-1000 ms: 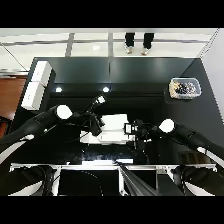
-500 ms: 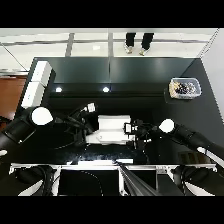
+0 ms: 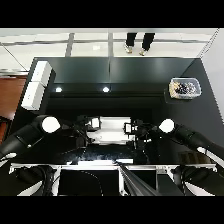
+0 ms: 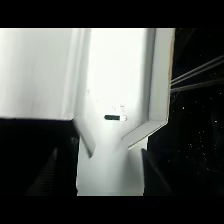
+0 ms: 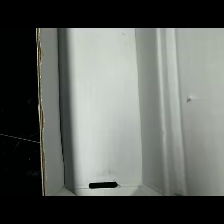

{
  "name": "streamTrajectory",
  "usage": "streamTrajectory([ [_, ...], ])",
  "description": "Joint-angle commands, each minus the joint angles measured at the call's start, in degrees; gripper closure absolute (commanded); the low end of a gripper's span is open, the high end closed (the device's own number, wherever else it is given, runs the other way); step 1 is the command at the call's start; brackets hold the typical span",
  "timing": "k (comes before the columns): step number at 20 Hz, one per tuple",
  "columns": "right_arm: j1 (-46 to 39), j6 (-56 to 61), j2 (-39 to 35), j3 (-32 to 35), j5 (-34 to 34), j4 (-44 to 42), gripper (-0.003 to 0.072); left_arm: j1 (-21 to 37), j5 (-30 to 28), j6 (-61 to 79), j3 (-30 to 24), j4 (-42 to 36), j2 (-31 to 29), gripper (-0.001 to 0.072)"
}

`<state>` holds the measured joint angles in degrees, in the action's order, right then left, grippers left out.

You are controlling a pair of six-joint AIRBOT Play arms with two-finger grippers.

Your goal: Fold the box and place the chain.

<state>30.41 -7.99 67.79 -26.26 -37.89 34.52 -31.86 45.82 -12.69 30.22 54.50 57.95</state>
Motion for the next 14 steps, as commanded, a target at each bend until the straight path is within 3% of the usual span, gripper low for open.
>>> streamTrajectory([
  [1,0.00,0.00,0.02,0.00,0.02,0.00,0.0560,-3.78,-2.95,3.50,-0.42,-0.55,2.75,0.0264],
  [3,0.00,0.00,0.02,0.00,0.02,0.00,0.0559,-5.35,-4.63,3.50,-0.42,-0.24,3.45,0.0501],
  [4,0.00,0.00,0.02,0.00,0.02,-0.02,0.0560,-5.73,-5.95,3.43,-0.39,-0.37,3.43,0.0504],
  [5,0.00,0.00,0.02,0.00,0.02,-0.02,0.0560,-5.81,-6.54,3.39,-0.39,-1.05,3.45,0.0558],
  [8,0.00,0.00,0.02,0.00,0.02,0.00,0.0559,-5.81,-5.99,3.28,-0.39,-3.15,3.45,0.0568],
  [12,0.00,0.00,0.02,0.00,0.02,0.00,0.0559,-5.84,-6.93,3.52,-0.44,-14.29,4.31,0.0568],
  [14,0.00,0.00,0.02,0.00,0.02,-0.02,0.0560,-6.03,-6.73,3.54,-0.42,-15.78,6.27,0.0568],
])
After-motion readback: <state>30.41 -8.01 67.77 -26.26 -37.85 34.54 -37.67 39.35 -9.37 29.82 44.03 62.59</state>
